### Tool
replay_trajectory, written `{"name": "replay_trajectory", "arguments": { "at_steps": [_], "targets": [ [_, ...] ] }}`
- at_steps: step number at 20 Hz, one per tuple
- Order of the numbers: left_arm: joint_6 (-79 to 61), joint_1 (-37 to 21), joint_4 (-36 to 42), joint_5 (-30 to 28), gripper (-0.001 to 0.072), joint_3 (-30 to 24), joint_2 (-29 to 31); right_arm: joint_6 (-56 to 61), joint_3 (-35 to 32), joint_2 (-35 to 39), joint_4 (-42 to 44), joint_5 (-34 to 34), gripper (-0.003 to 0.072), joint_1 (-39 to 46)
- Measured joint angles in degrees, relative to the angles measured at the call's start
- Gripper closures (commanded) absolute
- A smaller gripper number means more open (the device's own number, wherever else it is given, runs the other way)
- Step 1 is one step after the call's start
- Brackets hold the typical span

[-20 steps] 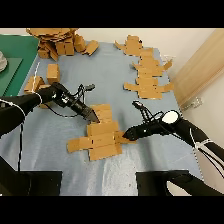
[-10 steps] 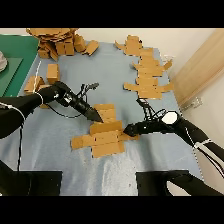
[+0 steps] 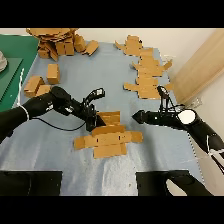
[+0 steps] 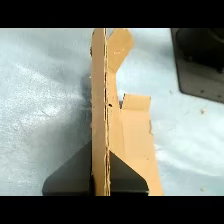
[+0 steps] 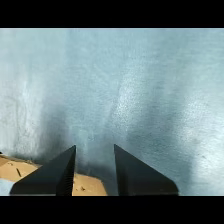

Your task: Fold the box.

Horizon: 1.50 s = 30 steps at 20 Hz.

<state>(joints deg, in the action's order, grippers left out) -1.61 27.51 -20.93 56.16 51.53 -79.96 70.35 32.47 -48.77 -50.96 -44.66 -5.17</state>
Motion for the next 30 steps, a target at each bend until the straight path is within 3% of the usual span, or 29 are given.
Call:
{"name": "replay_trajectory", "arguments": {
  "at_steps": [5,10,17,20,23,24,25,30],
  "targets": [
    [-6.6,4.6,0.4,-6.2,0.0695,-4.0,2.4,0.6,0.1,0.0,1.6,1.0,0.0334,0.6],
    [-8.5,8.7,0.3,-7.5,0.0695,-5.6,2.9,0.8,0.1,-0.4,2.1,1.6,0.0334,0.7],
    [-8.4,9.9,0.5,-7.6,0.0695,-7.5,2.8,0.8,0.1,-0.5,2.3,1.7,0.0335,0.7],
    [-7.3,10.0,0.0,-7.7,0.0694,-7.6,2.7,0.8,0.1,-0.5,2.3,1.7,0.0464,0.7],
    [-6.7,10.0,-0.2,-8.3,0.0694,-7.7,2.7,-0.3,0.1,-0.4,2.4,0.7,0.0465,0.6],
    [-6.3,10.0,-0.2,-8.7,0.0694,-7.7,2.7,-1.6,0.1,-0.1,2.4,-0.6,0.0539,0.5],
    [-6.1,10.0,-0.2,-9.1,0.0694,-7.7,2.7,-2.9,0.1,0.2,2.5,-2.3,0.0680,0.5],
    [-5.2,9.9,-0.6,-9.9,0.0694,-7.7,2.7,-6.2,0.1,4.9,2.4,-12.2,0.0681,-0.9]
  ]
}}
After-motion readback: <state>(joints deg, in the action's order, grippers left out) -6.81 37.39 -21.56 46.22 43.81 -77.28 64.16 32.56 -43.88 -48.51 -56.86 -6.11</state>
